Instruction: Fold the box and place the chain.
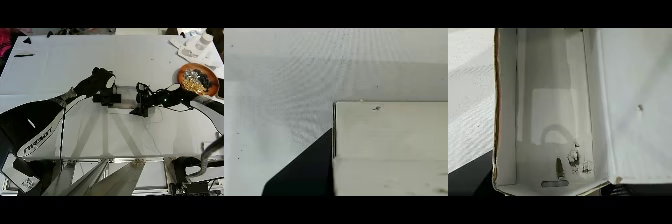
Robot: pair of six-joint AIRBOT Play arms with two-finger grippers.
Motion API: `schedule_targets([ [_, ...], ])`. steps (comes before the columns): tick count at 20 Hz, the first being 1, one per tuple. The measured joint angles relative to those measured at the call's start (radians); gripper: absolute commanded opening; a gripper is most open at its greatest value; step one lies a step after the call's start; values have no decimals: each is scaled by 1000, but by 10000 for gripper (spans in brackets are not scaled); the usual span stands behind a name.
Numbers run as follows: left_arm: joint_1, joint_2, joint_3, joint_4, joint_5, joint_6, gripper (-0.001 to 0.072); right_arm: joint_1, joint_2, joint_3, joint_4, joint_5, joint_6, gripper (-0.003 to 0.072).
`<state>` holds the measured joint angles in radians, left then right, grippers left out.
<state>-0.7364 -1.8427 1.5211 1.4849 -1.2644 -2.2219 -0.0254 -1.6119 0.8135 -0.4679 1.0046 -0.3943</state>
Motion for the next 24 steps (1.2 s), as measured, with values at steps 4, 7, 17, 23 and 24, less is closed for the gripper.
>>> schedule_targets([
  [4, 5, 0, 0, -25, 6, -4, 239, 0, 0, 0, 1, 1, 0, 502],
  [7, 14, 8, 0, -46, -10, -4, 239, 0, 0, 0, 1, 3, 0, 502],
  [17, 61, 124, 0, -101, -76, 0, 238, 0, 0, 0, 1, 2, 0, 502],
  [23, 134, 252, -1, -113, -143, 178, 239, 0, 0, 0, 1, 2, 0, 502],
  [24, 141, 267, -5, -113, -142, 249, 239, 0, 0, 0, 1, 2, 0, 502],
])
